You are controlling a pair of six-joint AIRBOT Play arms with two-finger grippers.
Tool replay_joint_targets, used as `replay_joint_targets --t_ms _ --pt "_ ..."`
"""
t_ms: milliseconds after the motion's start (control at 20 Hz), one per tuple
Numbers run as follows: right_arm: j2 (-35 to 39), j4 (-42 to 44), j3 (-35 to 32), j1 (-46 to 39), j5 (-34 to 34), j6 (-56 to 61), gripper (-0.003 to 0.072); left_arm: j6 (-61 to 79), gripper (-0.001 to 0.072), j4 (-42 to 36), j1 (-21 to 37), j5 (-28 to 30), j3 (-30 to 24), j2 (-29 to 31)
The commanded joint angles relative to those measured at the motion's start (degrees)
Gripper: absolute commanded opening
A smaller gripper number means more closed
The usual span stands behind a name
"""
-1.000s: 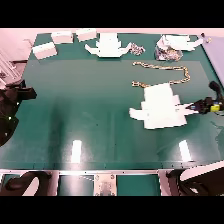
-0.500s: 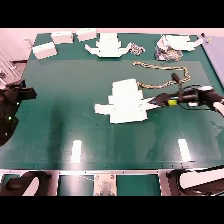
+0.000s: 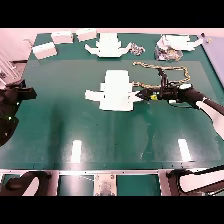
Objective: Fold the box and place the chain.
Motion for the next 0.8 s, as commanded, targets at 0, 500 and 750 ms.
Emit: replay_joint_targets --t_ms 0,500,750 --pt "-0.28 1.6 -0.09 1.33 -2.16 2.43 0.0007 0.02 0.0022 0.0 0.0 0.02 0.0 -0.02" --pt "-2.95 0.55 0.33 3.06 -2.14 -2.91 0.0007 -0.02 0.0022 0.0 0.02 -2.19 0.0 -0.02" --pt "-2.95 -0.76 4.76 3.1 -1.46 -3.8 0.0007 0.0 0.0022 0.0 0.0 -3.48 0.0 -0.02"
